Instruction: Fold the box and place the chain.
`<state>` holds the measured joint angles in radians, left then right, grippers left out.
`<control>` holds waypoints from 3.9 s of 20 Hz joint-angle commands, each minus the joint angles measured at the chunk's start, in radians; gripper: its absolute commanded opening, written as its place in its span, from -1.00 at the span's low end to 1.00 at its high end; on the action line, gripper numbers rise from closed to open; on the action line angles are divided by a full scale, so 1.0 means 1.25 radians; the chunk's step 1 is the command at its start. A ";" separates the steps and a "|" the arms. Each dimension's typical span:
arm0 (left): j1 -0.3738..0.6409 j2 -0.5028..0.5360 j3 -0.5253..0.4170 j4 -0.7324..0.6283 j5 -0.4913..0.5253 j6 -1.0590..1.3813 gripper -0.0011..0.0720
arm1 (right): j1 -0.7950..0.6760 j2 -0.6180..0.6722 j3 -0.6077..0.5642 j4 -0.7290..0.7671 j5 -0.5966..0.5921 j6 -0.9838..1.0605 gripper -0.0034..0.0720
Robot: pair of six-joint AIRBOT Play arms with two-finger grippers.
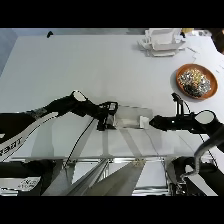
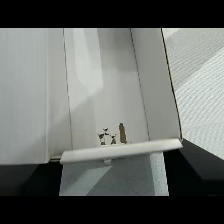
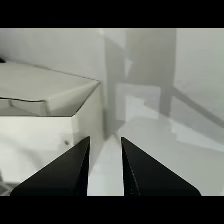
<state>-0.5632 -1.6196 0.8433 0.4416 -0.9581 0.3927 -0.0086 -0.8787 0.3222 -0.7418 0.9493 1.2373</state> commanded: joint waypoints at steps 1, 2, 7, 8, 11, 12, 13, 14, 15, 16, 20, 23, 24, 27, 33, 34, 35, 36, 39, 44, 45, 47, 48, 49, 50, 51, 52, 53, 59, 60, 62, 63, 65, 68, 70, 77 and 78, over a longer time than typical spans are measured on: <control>0.001 0.000 0.000 0.000 0.000 0.000 -0.74 | -0.001 0.034 -0.001 0.056 0.016 -0.033 -0.30; 0.001 0.000 0.000 0.000 0.000 0.000 -0.74 | -0.001 0.046 -0.001 0.056 0.019 -0.034 -0.30; 0.001 0.000 0.000 0.000 0.000 0.000 -0.74 | 0.059 0.049 -0.001 0.053 0.027 -0.034 0.01; 0.001 0.000 0.000 0.000 0.000 0.000 -0.74 | 0.075 0.049 -0.001 0.052 0.007 -0.034 0.02; 0.001 0.000 0.000 0.000 0.000 0.000 -0.74 | 0.092 0.049 -0.001 0.042 -0.022 -0.033 0.19; 0.001 0.000 0.000 0.000 0.000 0.000 -0.74 | 0.092 0.049 0.000 0.031 -0.031 -0.033 0.21; 0.001 0.000 0.000 0.000 0.000 0.000 -0.74 | 0.092 0.049 0.004 0.007 -0.044 -0.028 0.21; 0.001 0.000 0.000 0.000 0.000 0.000 -0.74 | 0.092 0.048 0.016 -0.030 -0.048 -0.001 0.21; 0.001 0.000 0.000 0.000 0.000 0.000 -0.74 | 0.092 0.047 0.033 -0.063 -0.047 0.031 0.21; 0.001 0.000 0.000 0.000 0.000 0.000 -0.74 | 0.092 0.043 0.055 -0.094 -0.043 0.060 0.21; 0.001 0.000 0.000 0.000 0.000 0.000 -0.74 | 0.186 0.009 0.099 -0.193 -0.044 0.191 0.21; 0.001 0.000 0.000 0.000 0.000 0.000 -0.74 | 0.269 -0.021 0.106 -0.218 -0.075 0.281 0.21; 0.001 0.000 0.000 0.000 0.000 0.000 -0.74 | 0.288 -0.023 0.114 -0.219 -0.083 0.297 0.26; 0.001 0.000 0.000 0.000 0.000 0.000 -0.74 | 0.315 -0.025 0.161 -0.290 -0.085 0.375 0.26; 0.001 0.000 0.000 0.000 0.000 0.000 -0.74 | 0.381 -0.027 0.166 -0.375 -0.096 0.520 0.26; 0.001 0.000 0.000 0.000 0.000 0.000 -0.74 | 0.396 -0.027 0.166 -0.394 -0.095 0.543 0.26; 0.001 0.000 0.000 0.000 0.000 0.000 -0.74 | 0.409 -0.027 0.166 -0.408 -0.096 0.564 0.26; 0.001 0.000 0.000 0.000 0.000 0.000 -0.74 | 0.421 -0.027 0.166 -0.417 -0.098 0.578 0.26; 0.001 0.000 0.000 0.000 0.000 0.000 -0.74 | 0.450 -0.043 0.169 -0.433 -0.096 0.606 0.26; 0.001 0.000 0.000 0.000 0.000 0.000 -0.74 | 0.518 -0.164 0.273 -0.539 -0.028 0.681 0.26; 0.001 0.000 0.000 0.000 0.000 0.000 -0.74 | 0.526 -0.184 0.293 -0.575 -0.005 0.718 0.26; 0.001 0.000 0.000 0.000 0.000 0.000 -0.74 | 0.533 -0.203 0.314 -0.612 0.008 0.771 0.26; 0.001 0.000 0.000 0.000 0.000 0.000 -0.74 | 0.533 -0.207 0.319 -0.618 0.007 0.792 0.26; 0.001 0.000 0.000 0.000 0.000 0.000 -0.74 | 0.533 -0.214 0.324 -0.625 0.010 0.806 0.25; 0.001 0.000 0.000 0.000 0.001 0.000 -0.74 | 0.533 -0.221 0.327 -0.635 0.015 0.815 0.24; 0.001 0.000 0.000 0.000 0.000 0.000 -0.74 | 0.534 -0.230 0.328 -0.643 0.024 0.817 0.15; 0.001 0.000 0.000 0.000 0.000 0.000 -0.74 | 0.534 -0.240 0.328 -0.652 0.031 0.833 0.15; 0.001 0.000 0.000 0.000 0.000 0.000 -0.74 | 0.534 -0.252 0.328 -0.661 0.033 0.858 0.15; 0.001 0.000 0.000 0.000 0.000 0.000 -0.74 | 0.535 -0.278 0.328 -0.668 0.011 0.877 0.04; 0.001 0.000 0.000 0.000 0.000 0.000 -0.74 | 0.535 -0.286 0.328 -0.666 0.009 0.877 0.04; 0.001 0.000 0.000 0.000 0.000 0.000 -0.74 | 0.544 -0.297 0.328 -0.667 0.005 0.877 0.04; 0.001 0.000 0.000 0.000 0.000 0.000 -0.74 | 0.552 -0.302 0.328 -0.666 0.002 0.877 0.04; 0.001 0.000 0.000 0.000 0.000 0.000 -0.74 | 0.566 -0.311 0.328 -0.666 0.000 0.877 -0.13; 0.001 0.000 0.000 0.000 0.000 0.000 -0.74 | 0.566 -0.312 0.328 -0.667 0.011 0.876 -0.45; 0.001 0.000 0.000 0.000 0.000 0.000 -0.74 | 0.566 -0.312 0.328 -0.666 0.012 0.876 -0.69; 0.001 0.000 0.000 0.000 0.000 0.000 -0.74 | 0.566 -0.312 0.328 -0.666 0.009 0.876 -0.79; 0.001 0.000 0.000 0.000 0.000 0.000 -0.74 | 0.566 -0.312 0.328 -0.666 0.009 0.876 -0.49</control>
<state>-0.5632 -1.6196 0.8429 0.4416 -0.9581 0.3935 0.6983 -1.2690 0.7311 -1.5730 0.9588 2.3302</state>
